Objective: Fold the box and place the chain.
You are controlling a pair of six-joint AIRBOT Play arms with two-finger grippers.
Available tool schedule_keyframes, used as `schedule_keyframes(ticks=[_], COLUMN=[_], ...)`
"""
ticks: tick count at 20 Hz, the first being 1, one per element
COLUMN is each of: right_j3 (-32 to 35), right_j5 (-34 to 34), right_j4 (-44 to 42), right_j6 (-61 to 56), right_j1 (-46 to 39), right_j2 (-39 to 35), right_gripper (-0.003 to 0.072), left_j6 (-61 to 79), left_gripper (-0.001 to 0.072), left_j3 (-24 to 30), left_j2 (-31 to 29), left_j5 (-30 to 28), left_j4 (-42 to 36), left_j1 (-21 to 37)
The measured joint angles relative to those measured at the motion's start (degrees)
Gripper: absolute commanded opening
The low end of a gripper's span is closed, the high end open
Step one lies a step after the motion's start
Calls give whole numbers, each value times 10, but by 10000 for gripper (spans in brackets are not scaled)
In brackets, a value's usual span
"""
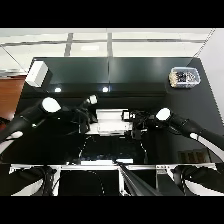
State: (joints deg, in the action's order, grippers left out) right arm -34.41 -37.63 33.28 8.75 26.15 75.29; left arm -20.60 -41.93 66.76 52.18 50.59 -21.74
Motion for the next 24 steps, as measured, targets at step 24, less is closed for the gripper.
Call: schedule_keyframes(ticks=[24], right_j3=[0], right_j5=[0], right_j4=[0], right_j6=[0], right_j1=[0], right_j2=[0], right_gripper=[457], left_j6=[-457], left_gripper=[23], left_j3=[158], left_j2=[54], left_j5=[52], left_j4=[-150], left_j1=[221])
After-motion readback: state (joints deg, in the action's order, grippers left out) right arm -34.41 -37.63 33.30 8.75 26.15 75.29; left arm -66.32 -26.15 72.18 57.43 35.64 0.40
